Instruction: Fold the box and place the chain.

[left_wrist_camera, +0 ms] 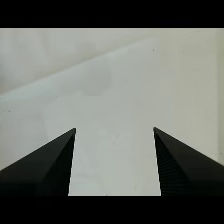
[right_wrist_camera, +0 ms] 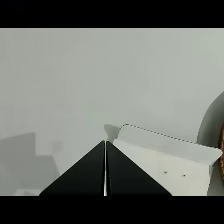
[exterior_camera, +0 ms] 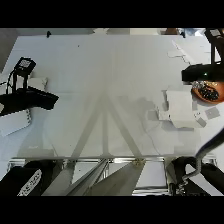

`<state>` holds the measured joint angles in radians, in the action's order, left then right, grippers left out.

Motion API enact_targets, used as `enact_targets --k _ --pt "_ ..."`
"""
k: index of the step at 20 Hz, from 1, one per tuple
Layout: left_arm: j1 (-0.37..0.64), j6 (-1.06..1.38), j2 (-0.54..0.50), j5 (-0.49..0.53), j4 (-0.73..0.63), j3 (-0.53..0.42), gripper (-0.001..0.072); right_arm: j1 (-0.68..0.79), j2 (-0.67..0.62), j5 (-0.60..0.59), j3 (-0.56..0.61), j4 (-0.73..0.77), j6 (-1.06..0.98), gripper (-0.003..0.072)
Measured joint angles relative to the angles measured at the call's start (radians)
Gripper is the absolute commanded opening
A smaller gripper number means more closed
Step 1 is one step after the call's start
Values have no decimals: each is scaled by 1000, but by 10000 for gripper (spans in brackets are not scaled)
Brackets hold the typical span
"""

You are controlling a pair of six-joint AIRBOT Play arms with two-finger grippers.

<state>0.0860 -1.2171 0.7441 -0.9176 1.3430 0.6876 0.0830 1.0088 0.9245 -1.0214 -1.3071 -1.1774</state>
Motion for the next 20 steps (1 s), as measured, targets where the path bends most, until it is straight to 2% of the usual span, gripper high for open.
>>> enact_targets --k 6,11,12,13,14,17,18,20 --pt "0 0 0 0 0 0 522 0 0 -19 0 8 0 10" --pt "0 0 0 0 0 0 522 0 -27 44 0 45 0 17" --pt "0 0 0 0 0 0 522 0 -42 62 0 47 2 106" --pt "0 0 0 0 0 0 522 0 -60 77 0 43 3 273" --pt "0 0 0 0 0 0 522 0 -78 91 0 30 4 315" --pt "0 0 0 0 0 0 522 0 -134 132 -1 -77 -33 347" --pt "0 0 0 0 0 0 522 0 -145 159 -1 -146 -60 373" --pt "0 0 0 0 0 0 522 4 -153 230 -1 -301 -110 374"
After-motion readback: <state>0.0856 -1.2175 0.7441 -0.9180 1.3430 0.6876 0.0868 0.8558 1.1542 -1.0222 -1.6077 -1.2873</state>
